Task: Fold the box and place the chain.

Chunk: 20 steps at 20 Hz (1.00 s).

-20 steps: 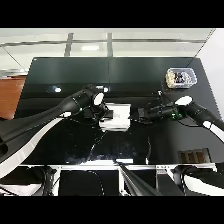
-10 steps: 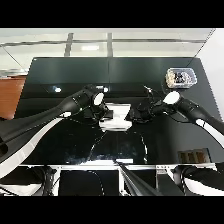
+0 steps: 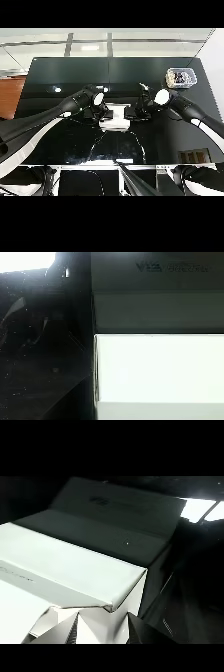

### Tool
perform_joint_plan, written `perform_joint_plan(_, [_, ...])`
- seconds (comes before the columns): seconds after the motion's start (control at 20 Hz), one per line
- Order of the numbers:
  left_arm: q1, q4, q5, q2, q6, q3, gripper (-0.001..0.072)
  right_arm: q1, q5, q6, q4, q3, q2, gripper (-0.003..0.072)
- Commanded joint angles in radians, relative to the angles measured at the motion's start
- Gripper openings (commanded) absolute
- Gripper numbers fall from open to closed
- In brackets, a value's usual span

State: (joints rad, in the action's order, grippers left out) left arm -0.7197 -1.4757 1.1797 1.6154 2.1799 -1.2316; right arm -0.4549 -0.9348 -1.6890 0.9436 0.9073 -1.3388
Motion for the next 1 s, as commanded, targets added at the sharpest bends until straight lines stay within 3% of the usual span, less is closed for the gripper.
perform_joint_plan(0.0, [0.0,0.0,-0.001,0.001,0.0,0.0,0.0024,-0.039,0.013,-0.124,0.099,0.01,-0.003,0.034])
perform_joint_plan(0.35, [0.0,0.0,0.0,0.001,0.0,0.0,0.0024,-0.08,0.035,-0.2,0.134,0.015,-0.05,0.0309])
perform_joint_plan(0.4, [0.0,0.0,0.0,0.001,0.0,0.0,0.0024,-0.09,0.035,-0.225,0.156,0.015,-0.056,0.0239])
perform_joint_plan(0.5, [0.0,0.0,0.0,0.001,0.0,0.0,0.0024,-0.111,0.03,-0.25,0.188,0.023,-0.071,0.0231])
perform_joint_plan(0.95, [0.0,0.0,0.002,0.001,0.0,0.0,0.0024,-0.17,-0.161,-0.504,0.375,0.185,-0.164,0.023])
